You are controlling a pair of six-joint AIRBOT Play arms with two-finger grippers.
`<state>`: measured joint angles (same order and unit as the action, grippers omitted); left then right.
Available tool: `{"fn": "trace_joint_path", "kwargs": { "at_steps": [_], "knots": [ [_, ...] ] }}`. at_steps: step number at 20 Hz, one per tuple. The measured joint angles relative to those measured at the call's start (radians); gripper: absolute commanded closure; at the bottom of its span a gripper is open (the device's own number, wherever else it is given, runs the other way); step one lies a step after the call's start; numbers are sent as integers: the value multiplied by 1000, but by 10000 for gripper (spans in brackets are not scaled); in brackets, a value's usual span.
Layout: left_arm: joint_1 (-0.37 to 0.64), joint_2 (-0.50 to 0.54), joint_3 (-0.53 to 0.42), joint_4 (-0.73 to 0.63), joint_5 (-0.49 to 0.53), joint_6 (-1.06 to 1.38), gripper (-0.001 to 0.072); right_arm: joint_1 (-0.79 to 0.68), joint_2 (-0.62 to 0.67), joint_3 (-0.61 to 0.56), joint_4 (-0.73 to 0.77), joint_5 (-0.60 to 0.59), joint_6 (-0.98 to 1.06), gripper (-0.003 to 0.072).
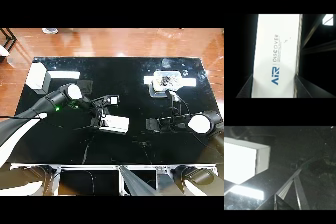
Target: Fold the box and place the chain.
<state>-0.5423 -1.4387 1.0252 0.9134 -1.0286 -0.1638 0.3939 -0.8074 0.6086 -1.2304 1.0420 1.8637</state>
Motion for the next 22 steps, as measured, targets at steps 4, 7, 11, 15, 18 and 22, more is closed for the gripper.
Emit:
{"fn": "trace_joint_path", "kwargs": {
  "at_steps": [4,7,11,15,18,22],
  "knots": [
    [-3,0,0,8,20,-7,71,0,0,0,0,-1,3,666],
    [-5,-2,0,11,24,-15,78,0,0,0,0,-6,3,666],
    [-10,-14,0,25,22,-84,306,0,0,0,0,-13,3,666],
    [-19,-16,12,80,-12,-174,691,0,0,0,0,-15,3,667],
    [-6,-8,45,130,-112,-233,691,0,0,0,0,-15,7,666],
    [64,64,89,188,-171,-370,691,0,0,0,0,-15,7,666]
  ]
}}
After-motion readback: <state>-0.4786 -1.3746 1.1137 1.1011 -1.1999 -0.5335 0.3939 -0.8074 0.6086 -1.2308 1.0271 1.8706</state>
